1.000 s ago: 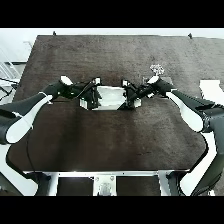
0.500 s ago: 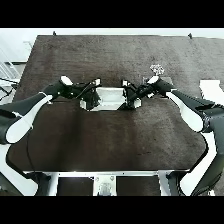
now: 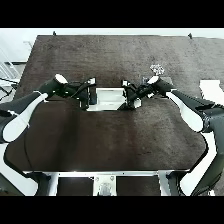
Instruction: Fold the box and place the chain.
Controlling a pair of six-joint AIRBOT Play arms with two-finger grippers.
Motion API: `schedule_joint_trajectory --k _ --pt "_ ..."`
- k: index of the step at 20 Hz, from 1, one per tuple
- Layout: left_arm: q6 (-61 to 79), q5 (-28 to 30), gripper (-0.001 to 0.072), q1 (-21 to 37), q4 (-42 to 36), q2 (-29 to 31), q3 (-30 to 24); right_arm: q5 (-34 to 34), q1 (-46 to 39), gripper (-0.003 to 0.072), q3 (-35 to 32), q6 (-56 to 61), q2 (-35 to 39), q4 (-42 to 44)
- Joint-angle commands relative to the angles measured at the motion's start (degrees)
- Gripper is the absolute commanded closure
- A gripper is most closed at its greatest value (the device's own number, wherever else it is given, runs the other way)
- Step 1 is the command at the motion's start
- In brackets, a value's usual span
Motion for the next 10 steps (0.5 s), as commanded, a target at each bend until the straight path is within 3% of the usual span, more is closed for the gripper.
schedule_joint_trajectory --k 1,6,10 --pt "-2.1 -4.3 0.0691 2.3 -1.2 1.9 0.0 -0.1 0.0 0.0108 0.0 0.0 0.0 0.0" --pt "-14.4 -4.7 0.0692 3.1 -1.2 7.5 0.0 -0.1 0.0 0.0108 0.0 0.0 0.0 0.0" --pt "-34.6 -0.2 0.0693 4.8 -1.6 14.1 -0.8 -0.1 0.0 0.0107 0.0 0.0 0.0 0.0"
